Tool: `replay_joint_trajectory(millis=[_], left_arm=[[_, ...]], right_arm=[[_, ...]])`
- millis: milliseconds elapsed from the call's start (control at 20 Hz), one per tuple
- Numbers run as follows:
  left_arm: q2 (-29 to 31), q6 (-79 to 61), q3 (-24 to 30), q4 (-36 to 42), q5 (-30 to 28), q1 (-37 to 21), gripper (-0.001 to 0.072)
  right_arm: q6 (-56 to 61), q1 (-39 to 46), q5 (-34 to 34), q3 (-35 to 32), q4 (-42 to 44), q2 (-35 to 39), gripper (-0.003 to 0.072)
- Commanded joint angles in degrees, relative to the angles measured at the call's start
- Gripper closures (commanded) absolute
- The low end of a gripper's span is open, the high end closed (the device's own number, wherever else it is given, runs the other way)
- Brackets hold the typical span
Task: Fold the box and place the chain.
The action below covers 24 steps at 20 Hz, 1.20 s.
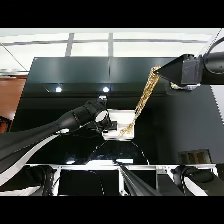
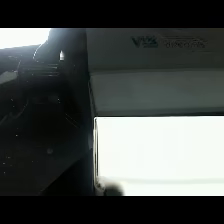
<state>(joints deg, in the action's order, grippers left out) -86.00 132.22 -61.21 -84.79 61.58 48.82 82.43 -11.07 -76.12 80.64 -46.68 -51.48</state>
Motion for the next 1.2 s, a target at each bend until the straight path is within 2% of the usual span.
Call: replay_joint_trajectory(millis=[0, 100, 200, 450, 550, 700, 800, 950, 1150], left_arm=[[0.00, -0.02, -0.07, 0.00, -0.02, -0.02, 0.0679], [0.00, -0.02, -0.07, 0.00, -0.02, -0.02, 0.0679], [0.00, -0.02, -0.07, 0.00, -0.02, -0.02, 0.0679], [0.00, -0.02, -0.07, 0.00, -0.02, -0.02, 0.0679], [0.00, -0.02, -0.07, 0.00, 0.00, -0.02, 0.0679], [0.00, -0.02, -0.07, 0.00, -0.02, -0.02, 0.0679], [0.00, -0.02, -0.07, 0.00, 0.00, -0.02, 0.0679], [0.00, -0.02, -0.07, 0.00, 0.02, -0.02, 0.0679], [0.00, -0.02, -0.07, 0.02, 0.04, -0.02, 0.0679]], right_arm=[[-2.62, 2.14, -4.52, 0.07, 5.11, 0.26, 0.0667], [-6.12, 2.51, -5.99, 0.07, 12.24, 0.26, 0.0667], [-6.82, 2.49, -5.29, 0.07, 15.45, 0.26, 0.0667], [-9.53, 2.49, -0.13, 0.07, 25.49, 0.26, 0.0666], [-10.29, 2.49, 0.00, 0.04, 24.92, 0.22, 0.0667], [-9.27, 2.38, -2.08, -0.72, 19.30, 0.20, 0.0666], [-8.92, 1.40, -2.84, -3.69, 19.37, 0.20, 0.0666], [-8.94, -1.55, -1.79, -11.61, 19.34, 0.20, 0.0666], [-8.92, -5.27, 5.16, -24.74, 16.15, 0.15, 0.0666]])
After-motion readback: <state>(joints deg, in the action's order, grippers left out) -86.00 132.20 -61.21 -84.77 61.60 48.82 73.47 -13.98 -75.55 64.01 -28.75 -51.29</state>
